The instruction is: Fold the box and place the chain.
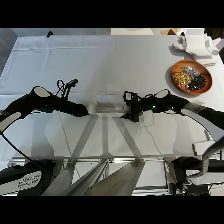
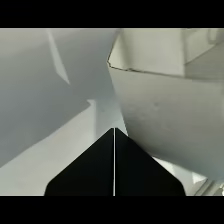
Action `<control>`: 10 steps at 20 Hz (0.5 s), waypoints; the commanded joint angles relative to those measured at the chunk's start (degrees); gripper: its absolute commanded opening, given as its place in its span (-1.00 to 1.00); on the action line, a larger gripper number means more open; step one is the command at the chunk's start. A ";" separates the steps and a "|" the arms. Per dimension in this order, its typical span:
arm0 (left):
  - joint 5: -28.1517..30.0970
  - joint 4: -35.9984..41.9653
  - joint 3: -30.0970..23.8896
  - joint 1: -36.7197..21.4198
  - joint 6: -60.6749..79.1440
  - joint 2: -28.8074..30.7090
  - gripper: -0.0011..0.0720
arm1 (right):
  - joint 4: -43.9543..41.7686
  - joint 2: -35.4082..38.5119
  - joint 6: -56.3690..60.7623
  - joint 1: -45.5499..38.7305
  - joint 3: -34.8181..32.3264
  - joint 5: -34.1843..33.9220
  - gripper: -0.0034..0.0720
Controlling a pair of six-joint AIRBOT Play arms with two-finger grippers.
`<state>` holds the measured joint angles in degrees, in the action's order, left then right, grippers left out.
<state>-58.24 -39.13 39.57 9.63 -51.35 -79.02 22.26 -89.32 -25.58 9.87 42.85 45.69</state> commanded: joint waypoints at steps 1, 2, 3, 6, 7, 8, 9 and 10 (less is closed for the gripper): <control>0.37 1.09 -0.04 1.86 0.11 -0.02 -0.93 | -0.02 0.02 0.00 0.00 0.04 0.00 0.15; 0.61 1.07 -0.04 2.03 0.11 0.09 -0.93 | -0.02 0.02 0.00 0.00 0.02 0.00 0.15; 1.07 1.03 -0.04 2.03 0.11 0.39 -0.93 | -0.02 0.02 0.00 0.00 0.04 0.00 0.15; 4.46 0.96 -0.04 1.95 0.07 2.64 -0.93 | -0.02 0.02 0.00 0.00 0.02 0.00 0.15; 5.75 0.96 -0.04 1.95 -0.15 3.52 -0.93 | -0.02 0.02 0.00 0.00 0.04 0.00 0.15; 6.99 0.98 -0.04 1.97 -0.52 4.46 -0.93 | -0.02 0.02 0.00 0.00 0.02 0.00 0.15; 7.78 0.98 -0.04 1.99 -1.09 5.27 -0.93 | -0.02 0.02 0.00 0.00 0.04 0.00 0.15; 8.33 1.01 -0.04 2.01 -2.36 5.92 -0.93 | -0.02 0.02 0.02 0.00 0.02 0.00 0.15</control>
